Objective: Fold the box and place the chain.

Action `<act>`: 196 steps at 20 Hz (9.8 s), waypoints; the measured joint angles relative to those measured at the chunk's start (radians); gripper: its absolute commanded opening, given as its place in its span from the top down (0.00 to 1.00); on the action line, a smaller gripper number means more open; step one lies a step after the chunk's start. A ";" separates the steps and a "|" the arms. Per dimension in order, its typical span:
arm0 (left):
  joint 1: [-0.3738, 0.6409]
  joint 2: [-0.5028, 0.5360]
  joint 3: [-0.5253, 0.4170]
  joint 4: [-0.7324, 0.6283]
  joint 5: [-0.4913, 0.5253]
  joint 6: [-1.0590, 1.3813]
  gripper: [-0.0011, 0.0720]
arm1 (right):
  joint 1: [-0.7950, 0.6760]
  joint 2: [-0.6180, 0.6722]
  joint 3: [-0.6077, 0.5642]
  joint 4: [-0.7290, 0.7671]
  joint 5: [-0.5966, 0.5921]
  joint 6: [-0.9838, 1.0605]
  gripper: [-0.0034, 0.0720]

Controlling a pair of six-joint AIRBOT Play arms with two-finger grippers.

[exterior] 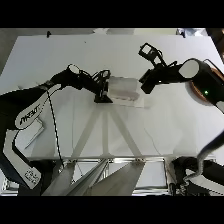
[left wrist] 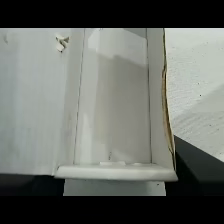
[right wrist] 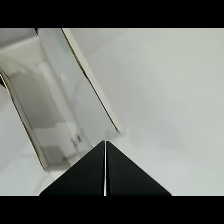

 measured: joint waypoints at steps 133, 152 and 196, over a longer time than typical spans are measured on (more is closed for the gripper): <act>-0.005 0.001 0.000 -0.030 0.077 -0.008 0.69 | -0.428 -0.231 0.000 0.035 0.288 -0.205 0.95; -0.005 0.006 0.000 -0.023 0.093 0.014 0.69 | -0.369 -0.342 0.000 0.202 0.280 0.033 0.95; -0.004 0.007 0.000 -0.008 0.094 0.041 0.69 | -0.249 -0.443 0.000 0.585 0.359 -0.058 0.72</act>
